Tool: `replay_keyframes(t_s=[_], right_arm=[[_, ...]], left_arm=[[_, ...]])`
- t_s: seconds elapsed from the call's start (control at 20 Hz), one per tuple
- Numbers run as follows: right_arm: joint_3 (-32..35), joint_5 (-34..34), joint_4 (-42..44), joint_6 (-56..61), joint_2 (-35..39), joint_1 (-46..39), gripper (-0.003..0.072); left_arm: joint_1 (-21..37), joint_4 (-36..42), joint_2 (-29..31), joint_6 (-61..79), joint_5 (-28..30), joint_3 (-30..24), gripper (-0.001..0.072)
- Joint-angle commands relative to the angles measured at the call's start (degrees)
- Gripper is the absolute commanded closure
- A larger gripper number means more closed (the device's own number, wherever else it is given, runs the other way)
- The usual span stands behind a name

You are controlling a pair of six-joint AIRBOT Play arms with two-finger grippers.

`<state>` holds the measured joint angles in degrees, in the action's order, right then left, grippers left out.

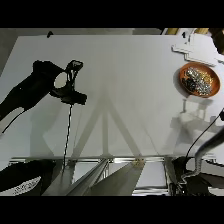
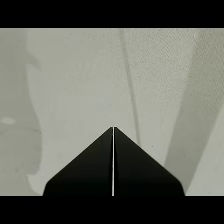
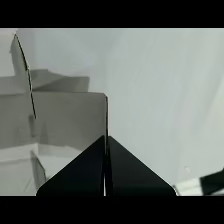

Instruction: Fold the box and place the chain.

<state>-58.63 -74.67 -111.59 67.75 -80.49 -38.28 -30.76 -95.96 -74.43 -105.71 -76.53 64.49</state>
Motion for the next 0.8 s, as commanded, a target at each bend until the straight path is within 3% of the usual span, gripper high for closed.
replay_keyframes(t_s=[0.0, 0.25, 0.55, 0.75], right_arm=[[0.0, -0.3, 2.8, -2.1, 5.2, 7.0, 0.067], [2.9, 0.5, 23.0, -4.0, 19.1, 19.6, 0.0671], [25.4, 10.5, 43.6, -3.7, 43.4, 27.6, 0.0671], [35.1, 12.8, 46.9, -1.6, 58.2, 33.2, 0.067]], left_arm=[[0.0, 0.0, 0.0, 0.0, 0.0, 0.0, 0.0699], [0.0, 0.0, 0.0, 0.0, 0.0, 0.0, 0.0699], [0.0, 0.0, 0.0, 0.0, 0.0, 0.0, 0.0699], [0.0, 0.0, 0.0, 0.0, 0.7, 0.0, 0.0699]])
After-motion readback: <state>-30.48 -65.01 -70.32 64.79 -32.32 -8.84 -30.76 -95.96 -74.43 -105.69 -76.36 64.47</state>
